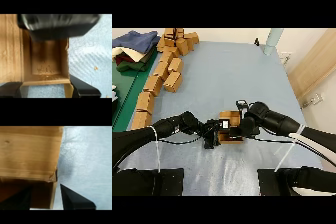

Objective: Fold the box.

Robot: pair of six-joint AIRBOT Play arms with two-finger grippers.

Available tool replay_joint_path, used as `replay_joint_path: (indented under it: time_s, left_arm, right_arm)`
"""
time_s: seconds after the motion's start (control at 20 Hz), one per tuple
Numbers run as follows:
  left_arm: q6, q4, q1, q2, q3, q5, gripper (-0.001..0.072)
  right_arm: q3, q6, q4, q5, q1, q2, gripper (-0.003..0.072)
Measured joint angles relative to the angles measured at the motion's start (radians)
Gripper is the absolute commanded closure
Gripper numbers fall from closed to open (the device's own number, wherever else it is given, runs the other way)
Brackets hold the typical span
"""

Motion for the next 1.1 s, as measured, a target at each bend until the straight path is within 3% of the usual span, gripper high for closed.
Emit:
replay_joint_path:
  time_s: [0.2,0.25,0.35,0.4,0.5,0.55,0.65,0.8,0.95,1.1]
  left_arm:
    - [0.0,0.0,0.0,0.0,0.0,0.0,0.0182]
    - [0.0,0.0,0.0,0.0,0.0,0.0,0.0182]
    - [0.0,0.0,0.0,0.0,0.0,0.0,0.0182]
    - [0.0,0.0,0.0,0.0,0.0,0.0,0.0182]
    - [0.0,0.0,0.0,0.0,0.0,0.0,0.0182]
    - [0.0,0.0,0.0,0.0,0.0,0.0,0.0182]
    - [0.0,0.0,0.0,0.0,0.0,0.0,0.0182]
    - [0.0,0.0,0.0,0.0,0.0,-0.001,0.0182]
    - [0.0,0.0,0.0,0.0,0.0,-0.001,0.0182]
    - [0.0,0.0,0.0,0.0,0.0,-0.001,0.0182]
  right_arm:
    - [0.026,-0.002,-0.02,-0.08,-0.02,0.08,0.0198]
    - [0.029,-0.002,-0.031,-0.1,-0.031,0.098,0.031]
    - [0.032,-0.002,-0.061,-0.124,-0.069,0.129,0.0457]
    - [0.033,-0.007,-0.079,-0.129,-0.098,0.138,0.0578]
    - [0.034,-0.052,-0.091,-0.126,-0.187,0.135,0.0682]
    - [0.035,-0.095,-0.074,-0.106,-0.244,0.122,0.0682]
    - [0.036,-0.252,0.058,-0.041,-0.387,0.072,0.0682]
    - [0.05,-0.587,0.459,-0.005,-0.608,-0.066,0.0682]
    - [0.091,-0.872,0.815,-0.093,-0.739,-0.232,0.0682]
    - [0.13,-1.059,1.003,-0.2,-0.784,-0.334,0.0683]
